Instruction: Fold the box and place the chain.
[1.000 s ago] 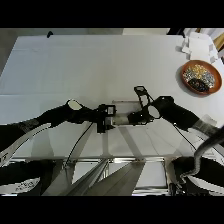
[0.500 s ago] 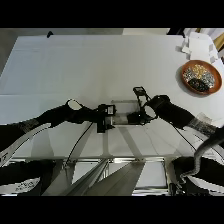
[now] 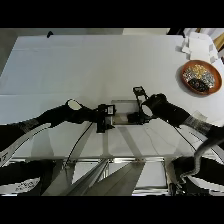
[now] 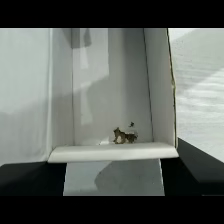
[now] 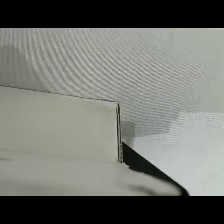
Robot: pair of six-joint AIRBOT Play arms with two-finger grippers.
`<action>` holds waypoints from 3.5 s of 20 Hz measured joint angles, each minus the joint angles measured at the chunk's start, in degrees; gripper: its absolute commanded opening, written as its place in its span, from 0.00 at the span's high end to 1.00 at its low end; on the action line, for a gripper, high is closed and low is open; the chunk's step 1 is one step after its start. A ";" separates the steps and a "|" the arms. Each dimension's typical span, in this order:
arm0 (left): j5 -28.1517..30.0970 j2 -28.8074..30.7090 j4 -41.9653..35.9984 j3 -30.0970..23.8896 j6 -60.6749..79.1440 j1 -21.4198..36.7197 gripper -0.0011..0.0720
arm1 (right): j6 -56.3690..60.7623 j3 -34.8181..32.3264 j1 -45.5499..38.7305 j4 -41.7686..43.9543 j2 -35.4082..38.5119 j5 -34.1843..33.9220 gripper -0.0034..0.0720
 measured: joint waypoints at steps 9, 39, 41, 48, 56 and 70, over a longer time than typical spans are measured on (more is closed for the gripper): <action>0.00 0.00 -0.07 0.00 -0.07 0.00 0.62 | 0.85 0.02 0.37 0.83 -0.52 -0.74 0.94; -0.11 -0.02 -0.09 0.00 -0.04 -0.04 0.62 | -11.45 5.53 -3.13 -4.02 21.29 12.37 0.25; -0.13 -0.02 -0.09 0.00 -0.04 -0.04 0.62 | -14.08 9.11 -7.52 -4.20 22.18 13.81 0.25; -0.17 -0.02 -0.09 0.00 -0.04 -0.04 0.62 | -22.84 16.35 -29.42 -4.17 21.86 12.76 0.27; -0.17 -0.02 -0.07 0.00 -0.04 -0.04 0.62 | -28.30 21.16 -50.05 -3.85 10.25 8.66 0.30; -0.17 -0.02 -0.09 0.00 -0.04 -0.04 0.62 | -29.46 36.92 -61.00 -3.76 -16.37 6.60 0.38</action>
